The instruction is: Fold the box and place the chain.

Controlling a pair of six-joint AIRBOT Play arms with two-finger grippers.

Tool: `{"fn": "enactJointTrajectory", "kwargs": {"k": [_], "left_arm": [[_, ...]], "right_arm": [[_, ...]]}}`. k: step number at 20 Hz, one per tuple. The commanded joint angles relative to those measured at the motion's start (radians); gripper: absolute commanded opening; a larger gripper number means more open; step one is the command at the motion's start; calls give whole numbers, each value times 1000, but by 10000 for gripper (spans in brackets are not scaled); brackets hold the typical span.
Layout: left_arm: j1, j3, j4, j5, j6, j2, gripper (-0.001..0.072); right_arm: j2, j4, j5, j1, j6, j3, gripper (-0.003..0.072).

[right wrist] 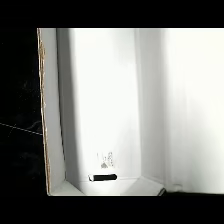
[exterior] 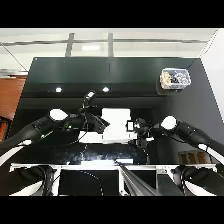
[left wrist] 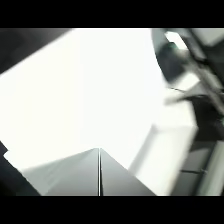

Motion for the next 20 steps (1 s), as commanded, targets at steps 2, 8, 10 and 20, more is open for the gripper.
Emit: {"fn": "enactJointTrajectory", "kwargs": {"k": [2, 8, 10, 20], "left_arm": [[-7, 0, 2, 68, 3, -42, 26], [25, 42, 222, -29, -24, -24, 26], [60, 89, 323, -151, -63, 18, 26], [176, 58, 696, -449, 224, 217, 305]], "right_arm": [[-1, 0, 0, 1, 1, 0, 305], [-1, 0, 0, 1, 1, 0, 305], [-1, 0, 0, 1, 1, 0, 305], [-1, 0, 12, 1, 4, 0, 305]]}}
